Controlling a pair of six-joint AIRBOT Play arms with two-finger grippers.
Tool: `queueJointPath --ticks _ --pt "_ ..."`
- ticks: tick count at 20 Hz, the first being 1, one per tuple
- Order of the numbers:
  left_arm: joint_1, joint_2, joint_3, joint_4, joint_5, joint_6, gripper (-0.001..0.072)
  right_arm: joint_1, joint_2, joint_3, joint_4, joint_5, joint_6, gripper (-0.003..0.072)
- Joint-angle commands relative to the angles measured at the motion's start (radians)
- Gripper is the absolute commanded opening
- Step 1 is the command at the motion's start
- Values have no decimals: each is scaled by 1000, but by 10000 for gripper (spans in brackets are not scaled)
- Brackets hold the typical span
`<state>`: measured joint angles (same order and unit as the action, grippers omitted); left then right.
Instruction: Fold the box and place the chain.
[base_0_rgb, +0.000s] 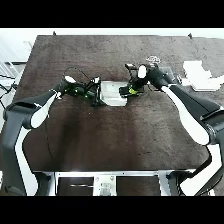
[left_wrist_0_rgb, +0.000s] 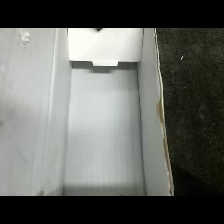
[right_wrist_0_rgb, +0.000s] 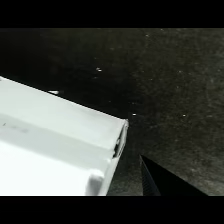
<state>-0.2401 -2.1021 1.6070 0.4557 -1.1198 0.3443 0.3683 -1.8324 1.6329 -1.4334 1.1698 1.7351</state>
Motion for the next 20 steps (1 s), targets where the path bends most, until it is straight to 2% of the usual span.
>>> queueJointPath --ticks 1,5,13,15,20 --pt "1 -1 0 0 1 0 492 33 -62 100 -77 98 46 422" --pt "1 -1 0 0 1 0 493 58 -92 159 -121 135 114 416" --pt "1 -1 0 0 2 0 492 65 -97 159 -143 142 254 342" --pt "1 -1 0 0 2 0 492 65 -97 159 -169 141 282 294" --pt "1 -1 0 0 2 0 492 64 -115 158 -183 140 329 275"
